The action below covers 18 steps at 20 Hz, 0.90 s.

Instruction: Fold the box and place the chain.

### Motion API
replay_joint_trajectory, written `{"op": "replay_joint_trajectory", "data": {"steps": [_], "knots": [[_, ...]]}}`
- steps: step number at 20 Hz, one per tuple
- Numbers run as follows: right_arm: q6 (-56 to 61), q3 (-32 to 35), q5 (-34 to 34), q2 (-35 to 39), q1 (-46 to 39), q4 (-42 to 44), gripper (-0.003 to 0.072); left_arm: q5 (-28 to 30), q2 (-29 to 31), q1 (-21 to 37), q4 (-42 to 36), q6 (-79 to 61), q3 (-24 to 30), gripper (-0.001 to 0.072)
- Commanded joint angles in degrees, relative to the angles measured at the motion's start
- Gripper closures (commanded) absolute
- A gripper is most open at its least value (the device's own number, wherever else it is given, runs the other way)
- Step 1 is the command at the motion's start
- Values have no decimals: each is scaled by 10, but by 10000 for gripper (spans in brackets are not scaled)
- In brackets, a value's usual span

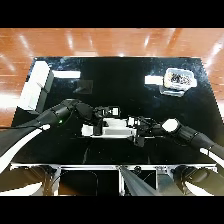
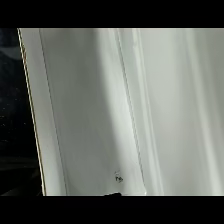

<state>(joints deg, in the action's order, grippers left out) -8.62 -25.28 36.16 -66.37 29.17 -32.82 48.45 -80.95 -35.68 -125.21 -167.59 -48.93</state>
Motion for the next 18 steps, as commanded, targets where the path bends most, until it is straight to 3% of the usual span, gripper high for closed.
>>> {"op": "replay_joint_trajectory", "data": {"steps": [1, 8, 12, 13, 15, 16, 18], "knots": [[1, 0, 23, 0, 0, 2, 148, 1, 0, 0, 0, 0, 0, 689], [0, 0, 22, 0, 0, -16, 149, 14, 0, -1, -17, 6, 0, 688], [0, 0, 38, 0, 0, -44, 149, 24, 0, -1, -18, 97, -4, 685], [0, 0, 35, 0, 0, -46, 149, 24, 0, -1, -18, 112, -7, 629], [0, 0, 28, 0, 0, -47, 149, 27, 0, -1, -19, 148, -16, 300], [0, 0, 28, 0, 0, -47, 149, 33, 1, -1, -19, 170, -25, 233], [0, 0, 28, 0, 0, -47, 149, 62, 1, -1, -17, 181, -49, 232]]}}
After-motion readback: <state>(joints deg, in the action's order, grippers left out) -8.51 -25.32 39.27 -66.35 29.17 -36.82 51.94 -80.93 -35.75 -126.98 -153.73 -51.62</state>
